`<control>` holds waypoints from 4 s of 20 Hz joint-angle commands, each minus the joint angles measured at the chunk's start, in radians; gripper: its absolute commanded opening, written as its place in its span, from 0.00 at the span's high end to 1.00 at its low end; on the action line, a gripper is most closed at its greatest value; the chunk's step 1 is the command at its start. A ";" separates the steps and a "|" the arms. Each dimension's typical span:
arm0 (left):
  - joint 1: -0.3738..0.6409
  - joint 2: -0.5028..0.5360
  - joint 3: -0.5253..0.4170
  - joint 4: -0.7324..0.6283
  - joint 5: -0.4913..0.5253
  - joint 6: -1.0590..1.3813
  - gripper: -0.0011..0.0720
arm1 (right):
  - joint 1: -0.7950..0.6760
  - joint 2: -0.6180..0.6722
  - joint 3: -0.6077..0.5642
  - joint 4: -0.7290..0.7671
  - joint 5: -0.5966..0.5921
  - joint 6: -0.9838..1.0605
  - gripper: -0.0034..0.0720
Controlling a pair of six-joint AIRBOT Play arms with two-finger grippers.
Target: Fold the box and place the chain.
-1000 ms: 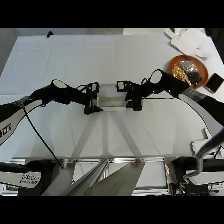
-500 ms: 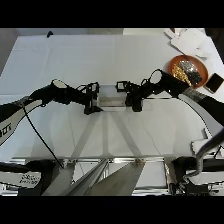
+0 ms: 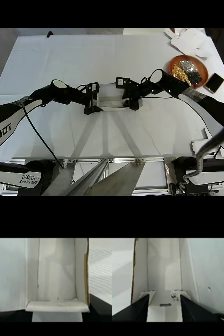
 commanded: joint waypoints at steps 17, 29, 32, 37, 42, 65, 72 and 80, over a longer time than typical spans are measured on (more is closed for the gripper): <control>0.000 0.000 0.001 0.000 -0.002 0.002 0.47 | 0.000 0.171 0.000 -0.090 -0.007 0.360 0.94; 0.000 0.000 0.001 0.000 -0.002 0.002 0.47 | -0.173 0.303 -0.039 -0.510 -0.035 1.042 0.94; 0.000 0.000 0.001 0.000 -0.001 0.002 0.47 | -0.224 0.303 -0.146 -0.489 -0.037 1.077 0.94; 0.000 0.000 0.001 0.000 -0.001 0.002 0.47 | -0.242 0.296 -0.346 -0.247 -0.126 1.067 0.94; 0.000 0.000 0.001 0.000 -0.001 0.003 0.47 | -0.241 0.265 -0.372 -0.014 -0.171 0.992 0.94; 0.000 0.000 0.001 0.000 -0.001 0.002 0.47 | -0.206 0.178 -0.371 0.465 -0.059 0.734 0.78; 0.000 0.000 0.001 0.000 -0.001 0.003 0.47 | -0.205 0.179 -0.371 0.471 -0.072 0.734 0.71; 0.000 0.000 0.001 0.000 -0.002 0.003 0.47 | -0.185 0.179 -0.371 0.492 -0.078 0.707 0.68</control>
